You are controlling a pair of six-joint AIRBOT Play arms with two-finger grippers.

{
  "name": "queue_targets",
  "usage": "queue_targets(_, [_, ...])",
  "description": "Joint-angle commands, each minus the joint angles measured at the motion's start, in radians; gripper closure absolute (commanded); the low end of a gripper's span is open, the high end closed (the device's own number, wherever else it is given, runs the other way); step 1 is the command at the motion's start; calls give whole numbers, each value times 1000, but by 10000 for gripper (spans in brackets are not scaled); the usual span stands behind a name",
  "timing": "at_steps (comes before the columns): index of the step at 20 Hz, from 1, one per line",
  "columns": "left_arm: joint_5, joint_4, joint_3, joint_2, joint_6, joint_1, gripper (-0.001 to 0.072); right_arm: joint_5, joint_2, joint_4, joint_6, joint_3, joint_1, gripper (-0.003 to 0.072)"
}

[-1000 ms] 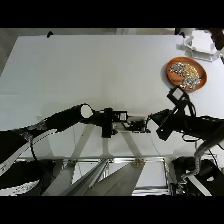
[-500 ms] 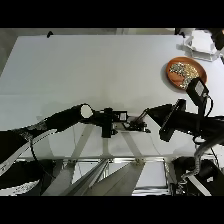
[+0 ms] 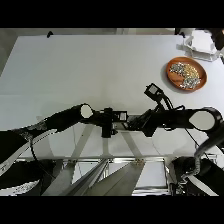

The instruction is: Fold the box and place the chain.

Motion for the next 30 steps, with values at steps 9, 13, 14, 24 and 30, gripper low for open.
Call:
queue_targets(9, [0, 0, 0, 0, 1, 0, 388, 84, 71, -75, 9, 2, -11, 504])
queue_targets(13, [0, 0, 0, 0, 1, 0, 388, 339, 181, -363, 8, -4, -31, 511])
queue_targets(14, [0, 0, 0, 0, 1, 0, 388, 348, 180, -372, 8, -16, -31, 511])
queue_targets(24, [0, 0, 0, 0, 0, 0, 388, 61, 42, -296, -19, -233, -31, 488])
queue_targets(30, [0, 0, 0, 0, 0, 0, 388, -49, -86, -256, -22, -233, -31, 489])
